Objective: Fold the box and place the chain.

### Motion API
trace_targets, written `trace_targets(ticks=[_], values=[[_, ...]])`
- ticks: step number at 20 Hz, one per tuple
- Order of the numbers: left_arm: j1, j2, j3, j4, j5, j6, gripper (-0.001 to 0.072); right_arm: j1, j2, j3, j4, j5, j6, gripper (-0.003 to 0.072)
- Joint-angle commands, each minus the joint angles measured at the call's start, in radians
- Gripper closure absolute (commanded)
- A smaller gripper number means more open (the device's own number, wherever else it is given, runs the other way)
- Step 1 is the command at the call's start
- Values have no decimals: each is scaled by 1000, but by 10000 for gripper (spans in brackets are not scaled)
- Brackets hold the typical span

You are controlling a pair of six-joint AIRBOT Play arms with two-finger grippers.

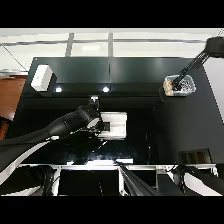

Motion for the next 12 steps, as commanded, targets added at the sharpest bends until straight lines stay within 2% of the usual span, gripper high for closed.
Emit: trace_targets(ticks=[1, 3, 7, 12], values=[[0, 0, 0, -3, 0, 0, 678, 1, 106, 60, 85, 55, -50, 657], [0, 0, 0, -3, 0, 0, 678, 3, 124, 111, 198, 109, -76, 657], [0, 0, 0, -3, -3, 0, 678, 68, 172, 117, 357, 201, -203, 657], [0, -1, 0, -3, -2, 0, 678, 243, 192, 97, 381, 292, -214, 657]])
